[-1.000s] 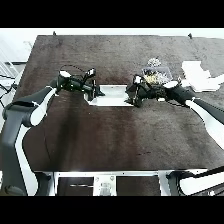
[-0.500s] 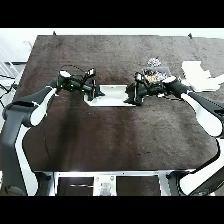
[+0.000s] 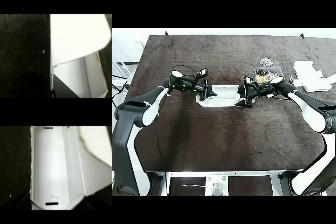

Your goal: Fold the box and place the chain.

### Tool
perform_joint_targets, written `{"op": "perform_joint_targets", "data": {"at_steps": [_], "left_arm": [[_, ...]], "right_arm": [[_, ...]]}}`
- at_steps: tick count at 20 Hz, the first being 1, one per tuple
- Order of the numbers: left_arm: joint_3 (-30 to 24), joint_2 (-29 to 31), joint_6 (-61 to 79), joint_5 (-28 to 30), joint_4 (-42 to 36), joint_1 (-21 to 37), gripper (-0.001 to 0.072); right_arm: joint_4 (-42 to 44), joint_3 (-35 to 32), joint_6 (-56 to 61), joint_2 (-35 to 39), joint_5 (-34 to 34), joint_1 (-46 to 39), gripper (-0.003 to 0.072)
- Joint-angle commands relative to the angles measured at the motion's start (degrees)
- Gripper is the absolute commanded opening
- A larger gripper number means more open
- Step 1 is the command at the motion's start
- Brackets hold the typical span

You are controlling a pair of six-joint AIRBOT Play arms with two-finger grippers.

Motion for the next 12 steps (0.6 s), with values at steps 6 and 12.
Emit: {"op": "perform_joint_targets", "data": {"at_steps": [6, 12], "left_arm": [[0.0, 0.0, 0.0, 0.0, -0.2, 0.1, 0.0019], [0.0, 0.0, 0.0, 0.0, -0.2, 0.1, 0.0019]], "right_arm": [[-1.9, 4.1, -0.5, -3.8, 1.9, 0.8, 0.0683], [-2.2, 5.8, -0.5, -5.2, 2.5, 0.9, 0.0682]]}}
